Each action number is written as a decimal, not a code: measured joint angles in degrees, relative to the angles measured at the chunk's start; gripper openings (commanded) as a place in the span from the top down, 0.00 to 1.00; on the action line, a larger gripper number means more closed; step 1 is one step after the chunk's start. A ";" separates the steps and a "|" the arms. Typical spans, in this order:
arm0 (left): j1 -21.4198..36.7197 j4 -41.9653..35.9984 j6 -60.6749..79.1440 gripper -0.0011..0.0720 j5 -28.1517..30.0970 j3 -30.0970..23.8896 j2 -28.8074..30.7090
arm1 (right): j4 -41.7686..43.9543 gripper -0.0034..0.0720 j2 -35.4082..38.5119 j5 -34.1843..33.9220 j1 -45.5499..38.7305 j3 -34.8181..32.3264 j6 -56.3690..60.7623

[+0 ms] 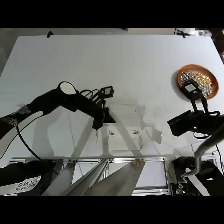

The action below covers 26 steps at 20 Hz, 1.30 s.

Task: Fold the box and place the chain.

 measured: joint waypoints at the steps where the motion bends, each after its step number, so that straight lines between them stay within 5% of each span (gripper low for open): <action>1: -0.68 -0.26 0.83 0.98 1.97 -0.98 -0.04 | -0.09 0.50 0.33 0.55 0.00 0.04 0.02; 13: -2.58 -11.32 14.53 0.98 8.68 -3.96 -7.69 | 2.14 0.50 1.20 -1.05 0.00 0.15 0.11; 26: -2.67 -6.01 14.53 0.98 14.97 -4.02 -4.79 | 2.56 0.50 1.20 -2.45 0.00 0.15 -1.42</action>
